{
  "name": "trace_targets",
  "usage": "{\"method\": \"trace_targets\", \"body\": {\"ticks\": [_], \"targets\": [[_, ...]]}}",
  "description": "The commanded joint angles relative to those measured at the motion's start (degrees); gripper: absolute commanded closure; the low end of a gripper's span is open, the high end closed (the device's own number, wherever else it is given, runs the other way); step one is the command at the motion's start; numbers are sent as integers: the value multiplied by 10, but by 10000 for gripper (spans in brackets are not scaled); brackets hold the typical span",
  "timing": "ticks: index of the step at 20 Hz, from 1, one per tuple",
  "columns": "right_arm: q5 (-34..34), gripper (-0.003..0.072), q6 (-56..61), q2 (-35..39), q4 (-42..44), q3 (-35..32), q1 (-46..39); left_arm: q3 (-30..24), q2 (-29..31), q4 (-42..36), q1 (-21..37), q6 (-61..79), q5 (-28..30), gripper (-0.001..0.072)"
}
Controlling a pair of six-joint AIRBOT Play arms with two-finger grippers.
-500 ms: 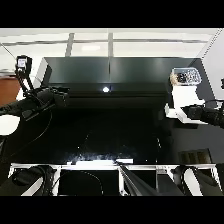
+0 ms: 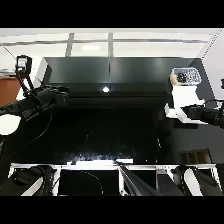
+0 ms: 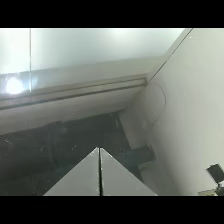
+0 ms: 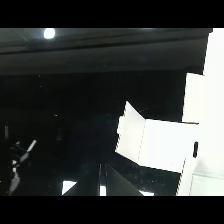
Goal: Fold the box and place the chain.
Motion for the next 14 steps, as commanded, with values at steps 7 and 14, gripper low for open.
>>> {"method": "trace_targets", "body": {"ticks": [7, 14], "targets": [[-65, 643, 0, 0, 9, 0, 1, -1, -28, -4, 0, 0, 0, 680], [-101, -12, 4, 0, 76, 0, 1, -1, -82, -24, -15, 0, 4, 10]]}}
